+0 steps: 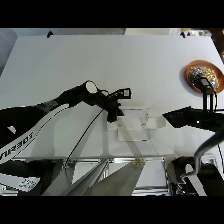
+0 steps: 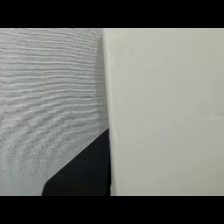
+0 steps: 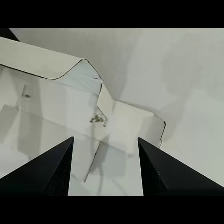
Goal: Fold the box and place the chain.
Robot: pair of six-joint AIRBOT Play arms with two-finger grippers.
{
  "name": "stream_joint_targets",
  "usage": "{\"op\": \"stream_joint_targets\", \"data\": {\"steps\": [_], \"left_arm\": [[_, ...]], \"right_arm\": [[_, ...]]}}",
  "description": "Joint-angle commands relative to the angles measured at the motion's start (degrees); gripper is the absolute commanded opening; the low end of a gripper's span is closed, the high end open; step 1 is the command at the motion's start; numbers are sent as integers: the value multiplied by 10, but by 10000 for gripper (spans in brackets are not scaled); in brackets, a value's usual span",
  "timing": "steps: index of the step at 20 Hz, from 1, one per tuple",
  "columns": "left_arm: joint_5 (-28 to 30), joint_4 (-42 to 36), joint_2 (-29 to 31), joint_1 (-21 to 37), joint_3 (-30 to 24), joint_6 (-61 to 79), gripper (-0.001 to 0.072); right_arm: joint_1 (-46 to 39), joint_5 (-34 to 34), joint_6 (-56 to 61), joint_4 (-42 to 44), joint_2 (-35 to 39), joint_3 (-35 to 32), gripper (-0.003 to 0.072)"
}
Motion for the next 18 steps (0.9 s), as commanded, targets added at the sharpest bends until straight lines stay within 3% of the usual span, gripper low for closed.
{"op": "stream_joint_targets", "data": {"steps": [1,7,10,13,18], "left_arm": [[-3,3,-1,0,0,8,4],[1,3,-1,0,0,7,8],[0,3,-1,0,0,7,8],[-1,3,-1,0,0,7,8],[-1,3,-1,0,0,7,8]], "right_arm": [[0,-1,-1,-16,0,1,447],[1,2,-48,-12,0,1,441],[11,-15,-123,11,0,1,309],[41,-21,-249,37,-4,1,30],[148,17,-345,27,-55,1,16]]}}
